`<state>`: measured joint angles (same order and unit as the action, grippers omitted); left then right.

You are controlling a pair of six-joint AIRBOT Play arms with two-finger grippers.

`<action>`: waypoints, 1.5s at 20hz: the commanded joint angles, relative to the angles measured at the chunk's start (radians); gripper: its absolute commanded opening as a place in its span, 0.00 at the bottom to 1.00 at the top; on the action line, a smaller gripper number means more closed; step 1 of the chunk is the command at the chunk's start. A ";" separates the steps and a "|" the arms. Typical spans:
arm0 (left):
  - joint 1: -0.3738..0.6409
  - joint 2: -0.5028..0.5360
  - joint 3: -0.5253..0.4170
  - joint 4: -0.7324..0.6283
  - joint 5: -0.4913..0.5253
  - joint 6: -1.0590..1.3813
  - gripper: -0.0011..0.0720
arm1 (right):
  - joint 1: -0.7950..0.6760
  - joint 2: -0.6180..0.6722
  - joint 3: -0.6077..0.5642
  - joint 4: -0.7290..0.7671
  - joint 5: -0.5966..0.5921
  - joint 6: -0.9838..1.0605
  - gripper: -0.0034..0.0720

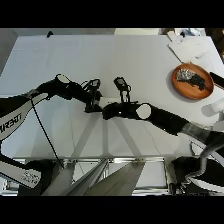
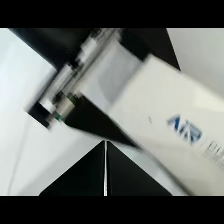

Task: Fold the box and place the chain.

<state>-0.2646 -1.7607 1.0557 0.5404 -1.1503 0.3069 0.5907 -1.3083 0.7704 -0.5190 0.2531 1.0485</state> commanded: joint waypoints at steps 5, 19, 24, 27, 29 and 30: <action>0.001 0.000 0.000 0.006 -0.006 0.006 0.56 | -0.162 0.202 0.001 -0.132 0.000 -0.002 0.06; 0.001 0.000 0.000 0.006 -0.005 0.006 0.56 | -0.724 0.333 0.002 -1.004 0.616 0.414 0.06; 0.001 0.000 0.000 -0.008 -0.011 -0.002 0.56 | -0.730 0.333 0.002 -1.008 0.726 0.414 0.06; 0.001 0.000 0.000 -0.006 -0.041 -0.002 0.55 | -0.730 0.333 0.003 -0.985 0.725 0.414 0.06; -0.002 0.001 0.000 -0.010 -0.046 -0.017 0.03 | -0.730 0.333 0.002 -0.985 0.725 0.414 0.06; -0.001 0.006 0.000 -0.001 -0.052 -0.035 0.02 | -0.730 0.333 0.002 -0.985 0.725 0.414 0.06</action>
<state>-0.2649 -1.7603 1.0554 0.5392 -1.1816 0.2974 -0.1371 -0.9752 0.7719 -1.5013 0.9604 1.4590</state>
